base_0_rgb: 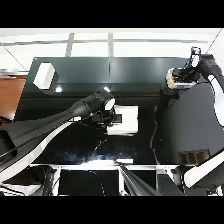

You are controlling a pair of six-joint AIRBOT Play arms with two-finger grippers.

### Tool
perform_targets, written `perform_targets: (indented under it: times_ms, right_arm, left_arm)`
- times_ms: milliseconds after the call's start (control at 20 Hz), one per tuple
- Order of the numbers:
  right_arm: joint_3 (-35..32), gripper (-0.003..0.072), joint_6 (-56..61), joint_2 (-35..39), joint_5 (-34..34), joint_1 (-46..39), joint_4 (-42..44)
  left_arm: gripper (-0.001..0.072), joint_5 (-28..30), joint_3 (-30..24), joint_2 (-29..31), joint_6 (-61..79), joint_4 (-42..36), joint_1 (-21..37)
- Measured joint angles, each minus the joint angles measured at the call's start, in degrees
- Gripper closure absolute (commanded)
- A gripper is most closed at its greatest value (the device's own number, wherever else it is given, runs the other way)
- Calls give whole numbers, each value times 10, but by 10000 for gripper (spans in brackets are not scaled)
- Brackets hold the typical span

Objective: Fold the box and place the chain.

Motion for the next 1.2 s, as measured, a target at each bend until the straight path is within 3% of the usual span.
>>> perform_targets:
  times_ms: [50,100,350,800,1000,1200]
  right_arm:
    - [3,589,-1,-5,0,-1,3]
    - [7,682,0,-8,0,-3,5]
    - [30,676,-43,10,42,-8,6]
    - [41,676,-133,178,71,-7,33]
    - [23,676,-205,264,159,2,132]
    - [-79,676,-270,374,214,19,262]
  left_arm:
    - [683,-1,0,0,0,0,0]
    - [683,-1,0,0,0,0,0]
    - [683,-2,0,0,0,-2,0]
    - [683,-2,0,0,0,-4,0]
    - [683,-2,0,0,0,-4,0]
    - [683,-1,0,0,0,-4,0]
